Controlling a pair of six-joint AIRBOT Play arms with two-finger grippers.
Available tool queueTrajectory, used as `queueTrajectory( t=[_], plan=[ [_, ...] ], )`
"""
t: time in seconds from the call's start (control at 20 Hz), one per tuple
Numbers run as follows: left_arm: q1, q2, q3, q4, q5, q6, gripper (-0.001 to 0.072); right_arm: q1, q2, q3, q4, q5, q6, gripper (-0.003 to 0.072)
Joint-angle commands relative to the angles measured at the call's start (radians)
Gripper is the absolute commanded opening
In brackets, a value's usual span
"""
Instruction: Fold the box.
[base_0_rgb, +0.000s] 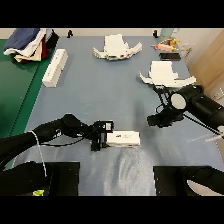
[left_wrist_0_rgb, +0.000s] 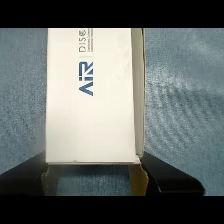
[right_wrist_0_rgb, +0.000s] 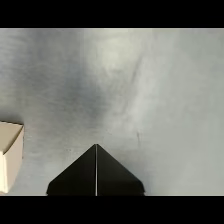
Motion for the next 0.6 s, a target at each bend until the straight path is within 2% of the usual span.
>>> queueTrajectory(
  t=[0.0,0.3,0.45,0.55],
  plan=[
    [0.000,0.000,0.001,-0.001,0.000,-0.004,0.0424,-0.021,-0.068,0.018,0.068,0.076,0.054,0.0005],
    [0.038,0.049,0.005,0.005,-0.001,-0.152,0.0424,-0.021,-0.068,0.018,0.152,0.076,0.054,0.0005],
    [0.135,0.140,0.005,0.048,0.000,-0.289,0.0423,-0.021,-0.068,0.018,0.152,0.076,0.054,0.0005],
    [0.247,0.209,0.005,0.139,0.000,-0.428,0.0423,-0.021,-0.068,0.018,0.152,0.076,0.054,0.0005]
  ],
)
